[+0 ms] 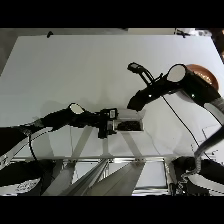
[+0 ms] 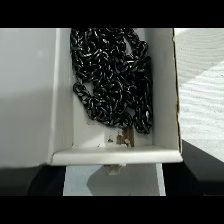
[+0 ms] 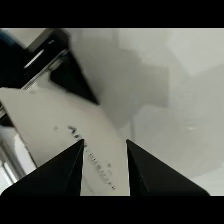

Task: Fold the box and place the chain.

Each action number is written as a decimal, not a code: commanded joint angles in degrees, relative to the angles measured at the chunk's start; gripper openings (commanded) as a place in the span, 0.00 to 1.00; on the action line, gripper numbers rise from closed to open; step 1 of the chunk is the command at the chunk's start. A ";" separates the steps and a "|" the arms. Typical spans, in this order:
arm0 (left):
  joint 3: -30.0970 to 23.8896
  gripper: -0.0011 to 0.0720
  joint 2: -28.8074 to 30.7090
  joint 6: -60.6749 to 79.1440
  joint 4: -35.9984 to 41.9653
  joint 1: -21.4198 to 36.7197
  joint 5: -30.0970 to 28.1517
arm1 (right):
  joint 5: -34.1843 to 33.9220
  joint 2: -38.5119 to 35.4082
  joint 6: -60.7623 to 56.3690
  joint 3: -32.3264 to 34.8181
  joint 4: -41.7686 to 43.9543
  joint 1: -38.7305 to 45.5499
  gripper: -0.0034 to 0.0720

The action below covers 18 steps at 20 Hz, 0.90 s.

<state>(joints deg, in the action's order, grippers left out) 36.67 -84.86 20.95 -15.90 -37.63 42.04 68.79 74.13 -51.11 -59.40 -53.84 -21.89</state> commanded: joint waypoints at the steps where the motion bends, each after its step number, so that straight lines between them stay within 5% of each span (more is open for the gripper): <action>1: 0.00 0.49 0.04 0.00 0.00 0.02 0.00 | 4.13 -2.71 4.17 -0.11 -6.80 -4.04 0.45; 9: 0.02 0.49 0.04 0.00 0.00 0.02 0.00 | 6.27 -5.09 7.93 0.26 -16.46 -13.25 0.60; 18: 0.00 0.49 0.04 0.00 0.00 0.02 -0.02 | 0.46 -5.07 7.45 3.34 -16.70 -16.63 0.60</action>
<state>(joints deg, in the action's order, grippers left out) 36.67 -84.86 20.93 -15.90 -37.63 42.04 70.06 69.10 -43.42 -56.64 -70.35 -37.93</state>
